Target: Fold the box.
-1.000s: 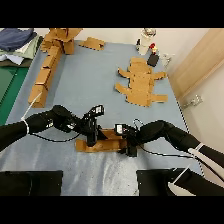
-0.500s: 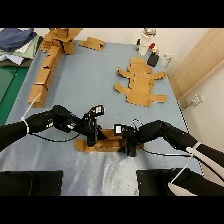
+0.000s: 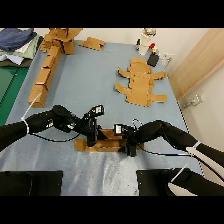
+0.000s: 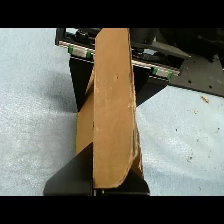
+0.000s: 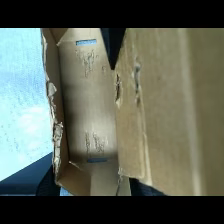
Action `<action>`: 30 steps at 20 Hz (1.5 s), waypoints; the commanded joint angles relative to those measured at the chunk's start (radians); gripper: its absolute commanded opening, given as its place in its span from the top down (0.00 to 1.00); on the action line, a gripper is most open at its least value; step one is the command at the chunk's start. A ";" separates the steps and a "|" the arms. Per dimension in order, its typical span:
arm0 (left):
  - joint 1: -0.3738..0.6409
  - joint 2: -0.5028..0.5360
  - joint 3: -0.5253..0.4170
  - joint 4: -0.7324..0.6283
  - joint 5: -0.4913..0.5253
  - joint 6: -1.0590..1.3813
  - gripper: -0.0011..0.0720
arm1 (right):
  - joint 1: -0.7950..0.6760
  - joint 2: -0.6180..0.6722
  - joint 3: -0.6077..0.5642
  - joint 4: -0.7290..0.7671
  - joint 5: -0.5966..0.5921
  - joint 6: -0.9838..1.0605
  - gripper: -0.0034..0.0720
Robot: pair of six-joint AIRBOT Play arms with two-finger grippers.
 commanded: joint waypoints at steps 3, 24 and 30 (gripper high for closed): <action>0.000 -0.001 0.000 0.000 0.000 0.000 0.97 | 0.001 0.000 0.000 -0.001 -0.011 0.001 0.21; 0.000 -0.001 0.000 0.000 0.000 0.000 0.97 | 0.007 0.031 0.000 -0.050 -0.002 0.001 0.25; 0.000 -0.001 0.000 0.000 0.000 0.000 0.97 | 0.006 0.028 -0.001 -0.060 0.012 0.001 0.25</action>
